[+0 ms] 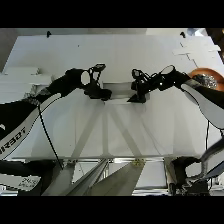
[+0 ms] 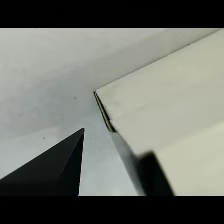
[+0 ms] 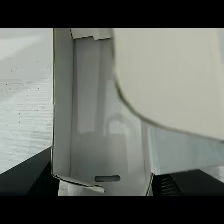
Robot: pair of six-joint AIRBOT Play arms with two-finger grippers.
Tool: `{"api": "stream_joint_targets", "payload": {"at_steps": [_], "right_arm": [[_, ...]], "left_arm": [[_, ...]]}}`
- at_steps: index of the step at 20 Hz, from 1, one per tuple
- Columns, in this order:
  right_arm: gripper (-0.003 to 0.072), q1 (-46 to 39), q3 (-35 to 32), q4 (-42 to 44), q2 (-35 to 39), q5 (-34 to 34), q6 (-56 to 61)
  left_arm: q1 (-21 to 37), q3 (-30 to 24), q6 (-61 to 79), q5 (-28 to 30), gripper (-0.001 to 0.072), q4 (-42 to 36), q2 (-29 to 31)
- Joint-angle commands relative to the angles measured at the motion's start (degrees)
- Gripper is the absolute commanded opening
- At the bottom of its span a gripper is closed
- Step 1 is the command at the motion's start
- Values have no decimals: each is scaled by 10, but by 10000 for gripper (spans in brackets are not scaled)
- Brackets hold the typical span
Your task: Fold the box and place the chain.
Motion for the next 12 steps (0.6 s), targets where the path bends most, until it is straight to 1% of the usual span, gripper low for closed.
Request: {"api": "stream_joint_targets", "payload": {"at_steps": [1,7,8,10,12], "right_arm": [[493,0,0,1,0,0,0],[493,0,0,1,0,0,0],[493,0,0,1,0,0,0],[493,0,0,1,0,0,0],[493,0,0,1,0,0,0]], "left_arm": [[-16,17,-103,-9,391,40,1],[-47,18,-213,-15,382,101,-1],[-50,18,-228,-16,334,104,-1],[-54,18,-250,-19,271,103,-1],[-57,18,-264,-33,271,104,-1]]}}
